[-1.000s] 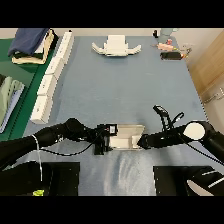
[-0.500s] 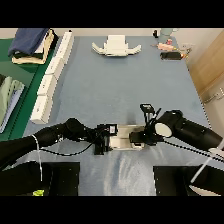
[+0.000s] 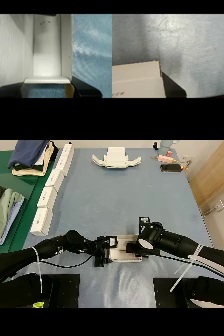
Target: Fold the box.
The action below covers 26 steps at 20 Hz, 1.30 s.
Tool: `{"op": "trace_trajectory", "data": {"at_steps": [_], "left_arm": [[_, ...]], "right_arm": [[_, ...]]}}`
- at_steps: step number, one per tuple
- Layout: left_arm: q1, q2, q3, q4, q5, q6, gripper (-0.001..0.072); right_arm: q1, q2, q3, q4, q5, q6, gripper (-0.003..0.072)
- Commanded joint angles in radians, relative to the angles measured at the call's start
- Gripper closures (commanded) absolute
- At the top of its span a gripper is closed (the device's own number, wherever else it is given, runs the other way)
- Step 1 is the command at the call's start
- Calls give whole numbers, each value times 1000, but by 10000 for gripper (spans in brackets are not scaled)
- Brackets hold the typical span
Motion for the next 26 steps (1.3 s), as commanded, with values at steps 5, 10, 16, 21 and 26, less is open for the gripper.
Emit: {"op": "trace_trajectory", "data": {"at_steps": [5, 10, 16, 21, 26], "left_arm": [[0, 1, 0, -1, -1, -2, 298], [0, 1, 0, -1, -1, -2, 298], [0, 1, 0, -1, -1, -2, 298], [0, 1, 0, -1, -1, -2, 298], [0, 1, 0, -1, -1, -2, 298]], "right_arm": [[3, -6, 3, -22, 3, 35, 664], [5, 13, 32, 56, 11, -54, 222], [4, 146, 101, 20, 176, -57, 223], [-39, 348, 103, -117, 316, -122, 618], [-399, 341, 49, -28, 255, -496, 684]]}}
